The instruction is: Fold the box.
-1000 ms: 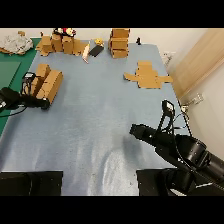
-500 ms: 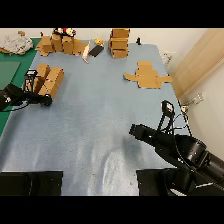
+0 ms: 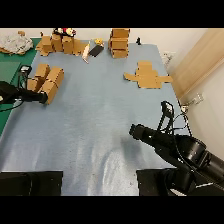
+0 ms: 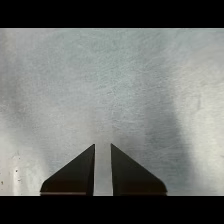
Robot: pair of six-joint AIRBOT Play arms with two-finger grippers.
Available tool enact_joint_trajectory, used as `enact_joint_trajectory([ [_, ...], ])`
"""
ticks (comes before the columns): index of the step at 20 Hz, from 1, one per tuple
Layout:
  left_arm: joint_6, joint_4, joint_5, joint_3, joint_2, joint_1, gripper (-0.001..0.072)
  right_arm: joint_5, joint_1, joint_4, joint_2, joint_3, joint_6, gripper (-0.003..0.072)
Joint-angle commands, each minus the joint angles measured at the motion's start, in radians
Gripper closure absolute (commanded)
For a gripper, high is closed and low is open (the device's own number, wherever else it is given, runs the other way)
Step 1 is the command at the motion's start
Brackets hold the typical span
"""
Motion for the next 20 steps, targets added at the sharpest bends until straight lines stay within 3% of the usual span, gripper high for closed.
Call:
enact_joint_trajectory([
  [1, 0.000, 0.037, -0.145, 0.001, 0.088, 0.064, 0.0016, 0.000, 0.000, 0.012, 0.000, 0.001, -0.001, 0.0522],
  [4, 0.000, 0.040, -0.238, 0.001, 0.158, 0.100, 0.0016, 0.000, 0.000, 0.017, -0.002, 0.001, -0.003, 0.0521],
  [7, 0.000, -0.020, -0.354, 0.001, 0.212, 0.066, 0.0017, 0.016, -0.001, 0.024, -0.014, 0.004, -0.049, 0.0521],
  [8, 0.000, -0.064, -0.400, 0.001, 0.225, 0.037, 0.0138, 0.023, -0.002, 0.029, -0.031, 0.013, -0.072, 0.0523],
  [9, 0.005, -0.098, -0.441, 0.001, 0.235, 0.003, 0.0453, 0.022, -0.010, 0.032, -0.057, 0.029, -0.090, 0.0528],
  [10, 0.012, -0.121, -0.468, 0.002, 0.244, -0.045, 0.0687, 0.022, -0.029, 0.049, -0.095, 0.051, -0.135, 0.0573],
  [12, -0.005, -0.132, -0.509, 0.013, 0.246, -0.160, 0.0697, 0.022, -0.089, 0.108, -0.187, 0.111, -0.285, 0.0673],
  [16, -0.190, -0.129, -0.552, 0.042, 0.246, -0.385, 0.0698, -0.023, -0.238, 0.304, -0.424, 0.294, -0.635, 0.0680],
  [20, -0.308, -0.126, -0.552, 0.035, 0.242, -0.528, 0.0698, -0.151, -0.281, 0.403, -0.645, 0.488, -0.842, 0.0679],
])
